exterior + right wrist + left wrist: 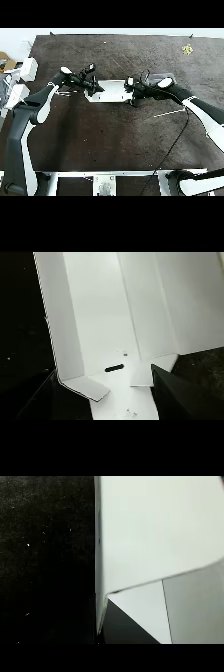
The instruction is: Fold the box and place the chain.
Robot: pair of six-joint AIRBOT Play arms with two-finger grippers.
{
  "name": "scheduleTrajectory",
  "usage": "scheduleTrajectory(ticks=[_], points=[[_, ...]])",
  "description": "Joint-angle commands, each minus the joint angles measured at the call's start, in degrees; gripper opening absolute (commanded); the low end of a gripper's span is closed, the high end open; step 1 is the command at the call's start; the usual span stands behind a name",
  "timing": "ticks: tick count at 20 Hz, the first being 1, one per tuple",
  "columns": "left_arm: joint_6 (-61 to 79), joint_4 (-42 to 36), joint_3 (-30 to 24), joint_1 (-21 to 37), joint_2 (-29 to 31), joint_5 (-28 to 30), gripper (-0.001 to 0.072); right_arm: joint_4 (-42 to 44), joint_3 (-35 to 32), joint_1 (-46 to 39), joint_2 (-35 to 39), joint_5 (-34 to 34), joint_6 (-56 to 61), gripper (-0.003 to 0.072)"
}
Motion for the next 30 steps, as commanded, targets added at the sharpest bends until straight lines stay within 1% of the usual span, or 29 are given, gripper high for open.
scheduleTrajectory(ticks=[1, 3, 4, 6, 7, 13, 20, 25, 30], points=[[0.02, 0.04, 0.0, 0.04, -0.04, 0.02, 0.001, 1.4, 3.96, -1.11, -2.23, 0.87, 1.4, 0.0638], [0.02, 0.04, 0.0, 0.04, -0.04, 0.02, 0.001, 1.31, 8.13, -2.16, -5.88, 4.61, 2.29, 0.0641], [0.02, 0.04, 0.0, 0.04, -0.04, 0.02, 0.001, 1.36, 9.79, -2.89, -7.41, 5.73, 3.17, 0.0659], [0.02, 0.04, 0.0, 0.04, -0.04, 0.02, 0.001, 1.73, 12.48, -4.2, -9.9, 8.72, 3.1, 0.066], [0.02, 0.04, 0.0, 0.04, -0.04, 0.02, 0.001, 2.23, 14.08, -4.68, -11.08, 11.02, 3.1, 0.0678], [0.02, 0.04, 0.0, 0.04, -0.04, 0.02, 0.001, 3.67, 22.12, -5.27, -17.97, 22.1, 3.13, 0.0679], [0.02, 0.04, 0.0, 0.04, -0.04, 0.02, 0.001, 3.72, 25.64, -5.27, -22.82, 24.3, 2.4, 0.0678], [0.02, 0.04, 0.0, 0.04, -0.04, 0.02, 0.001, 5.42, 26.21, -5.27, -24.72, 24.92, -0.59, 0.0676], [0.02, 0.04, 0.0, 0.04, -0.04, 0.0, 0.001, 6.91, 29.44, -5.01, -27.78, 27.08, -0.55, 0.0676]])
